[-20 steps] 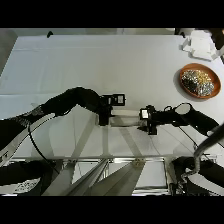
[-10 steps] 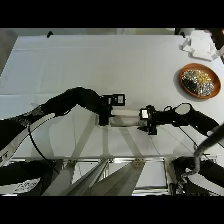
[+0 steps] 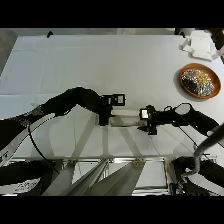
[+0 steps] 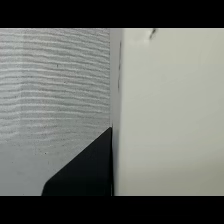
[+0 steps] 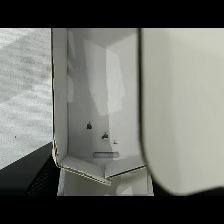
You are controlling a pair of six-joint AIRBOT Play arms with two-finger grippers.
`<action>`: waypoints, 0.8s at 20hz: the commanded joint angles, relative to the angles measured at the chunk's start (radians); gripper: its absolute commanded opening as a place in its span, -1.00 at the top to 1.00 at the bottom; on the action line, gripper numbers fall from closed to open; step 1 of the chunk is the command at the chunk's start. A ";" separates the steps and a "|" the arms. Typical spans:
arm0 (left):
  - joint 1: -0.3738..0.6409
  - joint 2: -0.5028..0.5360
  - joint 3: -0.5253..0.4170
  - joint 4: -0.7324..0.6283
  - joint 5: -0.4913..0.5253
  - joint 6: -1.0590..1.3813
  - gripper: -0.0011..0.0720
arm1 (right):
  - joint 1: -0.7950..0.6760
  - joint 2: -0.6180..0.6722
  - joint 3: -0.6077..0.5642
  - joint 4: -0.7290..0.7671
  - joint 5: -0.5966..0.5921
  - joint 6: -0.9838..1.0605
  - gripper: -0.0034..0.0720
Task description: Fold the box and place the chain.
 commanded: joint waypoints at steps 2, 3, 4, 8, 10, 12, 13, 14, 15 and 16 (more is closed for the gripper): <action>-0.001 -0.001 0.000 0.000 0.000 0.000 0.94 | 0.000 0.000 0.001 0.000 0.000 0.000 -0.10; -0.001 -0.001 0.000 0.000 0.000 0.000 0.94 | 0.000 0.000 0.001 0.000 0.000 0.000 -0.10; -0.001 -0.001 0.000 0.000 0.000 0.000 0.94 | 0.000 0.000 0.001 0.000 0.000 0.000 -0.10; 0.000 0.004 0.000 0.002 0.005 0.000 0.57 | 0.000 0.000 0.001 0.000 0.000 0.000 -0.10; 0.002 0.026 0.000 0.008 0.007 0.000 -0.47 | 0.000 0.000 0.001 0.000 0.000 0.000 -0.10; 0.002 0.063 0.000 0.057 0.008 -0.001 -0.49 | 0.000 0.000 0.001 0.000 0.000 0.000 -0.10; 0.002 0.085 0.000 0.092 0.009 -0.008 -0.49 | 0.000 0.000 0.001 0.000 0.000 0.000 -0.10; 0.002 0.110 0.000 0.139 0.009 -0.047 -0.49 | 0.000 0.000 0.001 0.000 0.000 0.000 -0.10; 0.005 0.142 0.000 0.192 0.013 -0.105 -0.49 | 0.000 0.000 0.001 0.000 0.000 0.000 -0.10; 0.012 0.175 0.000 0.248 0.028 -0.168 -0.49 | 0.000 0.000 0.001 0.000 0.000 0.000 -0.10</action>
